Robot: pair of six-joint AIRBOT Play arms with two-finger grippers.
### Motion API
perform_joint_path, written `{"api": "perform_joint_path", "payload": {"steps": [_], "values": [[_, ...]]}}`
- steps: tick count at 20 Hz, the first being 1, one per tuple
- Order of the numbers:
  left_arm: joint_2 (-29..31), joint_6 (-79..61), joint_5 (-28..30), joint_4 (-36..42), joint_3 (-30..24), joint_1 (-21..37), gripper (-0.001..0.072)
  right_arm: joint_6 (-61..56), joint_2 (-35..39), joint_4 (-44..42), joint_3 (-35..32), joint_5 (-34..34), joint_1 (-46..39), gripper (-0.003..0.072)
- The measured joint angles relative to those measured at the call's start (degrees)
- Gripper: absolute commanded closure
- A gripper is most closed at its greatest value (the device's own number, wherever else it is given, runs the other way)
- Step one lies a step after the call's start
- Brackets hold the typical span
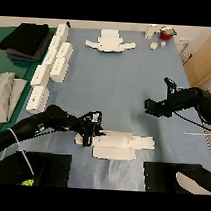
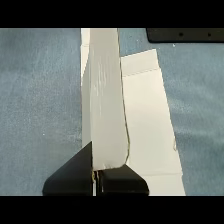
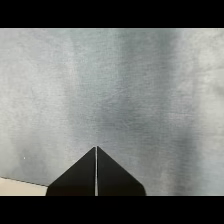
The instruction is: Fold the box.
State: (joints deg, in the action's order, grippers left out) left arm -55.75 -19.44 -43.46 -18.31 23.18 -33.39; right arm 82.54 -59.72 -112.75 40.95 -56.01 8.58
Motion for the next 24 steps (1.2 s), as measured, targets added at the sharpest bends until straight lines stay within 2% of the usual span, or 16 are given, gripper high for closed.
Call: {"api": "perform_joint_path", "payload": {"steps": [24], "values": [[-2.05, 4.09, -0.22, -2.78, 2.12, 0.22, 0.0696, 0.00, 0.00, -0.15, 0.00, -2.71, 0.13, 0.0681]]}}
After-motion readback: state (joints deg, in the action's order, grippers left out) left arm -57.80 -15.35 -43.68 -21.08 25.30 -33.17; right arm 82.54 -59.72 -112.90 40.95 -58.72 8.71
